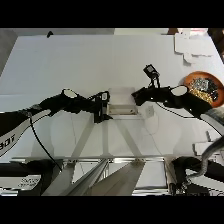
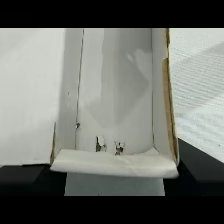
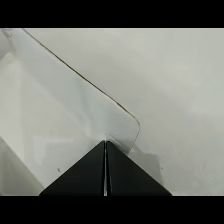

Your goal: Fold the box and place the chain.

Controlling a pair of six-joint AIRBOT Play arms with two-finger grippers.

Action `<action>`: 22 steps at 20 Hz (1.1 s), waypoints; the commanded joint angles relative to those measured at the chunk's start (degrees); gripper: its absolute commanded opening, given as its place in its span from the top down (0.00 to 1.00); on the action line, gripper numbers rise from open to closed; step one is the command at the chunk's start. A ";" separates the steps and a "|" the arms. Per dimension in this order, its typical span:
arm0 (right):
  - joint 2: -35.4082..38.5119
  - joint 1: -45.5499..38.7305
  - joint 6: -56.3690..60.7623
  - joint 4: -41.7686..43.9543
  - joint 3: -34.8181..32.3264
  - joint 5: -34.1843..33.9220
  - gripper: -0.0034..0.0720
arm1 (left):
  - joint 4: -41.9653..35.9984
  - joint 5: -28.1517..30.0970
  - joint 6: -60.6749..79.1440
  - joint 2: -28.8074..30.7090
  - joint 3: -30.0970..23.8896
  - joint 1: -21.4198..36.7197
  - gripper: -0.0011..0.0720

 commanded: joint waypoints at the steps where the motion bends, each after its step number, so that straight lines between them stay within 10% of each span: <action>1: -1.14 0.33 2.16 -0.50 0.07 0.35 0.95 | 0.02 0.00 0.02 0.04 -0.02 -0.02 0.61; 13: 29.66 0.33 2.16 -28.24 0.07 20.96 0.79 | 0.02 0.02 0.02 0.04 -0.02 -0.04 0.61; 17: 30.27 -0.37 1.88 -40.65 -1.44 26.32 0.69 | 0.02 0.00 0.02 0.02 -0.04 -0.04 0.61; 22: 21.11 -0.70 -11.91 -36.72 -4.15 18.69 0.58 | 0.02 0.00 0.02 0.04 -0.02 -0.02 0.61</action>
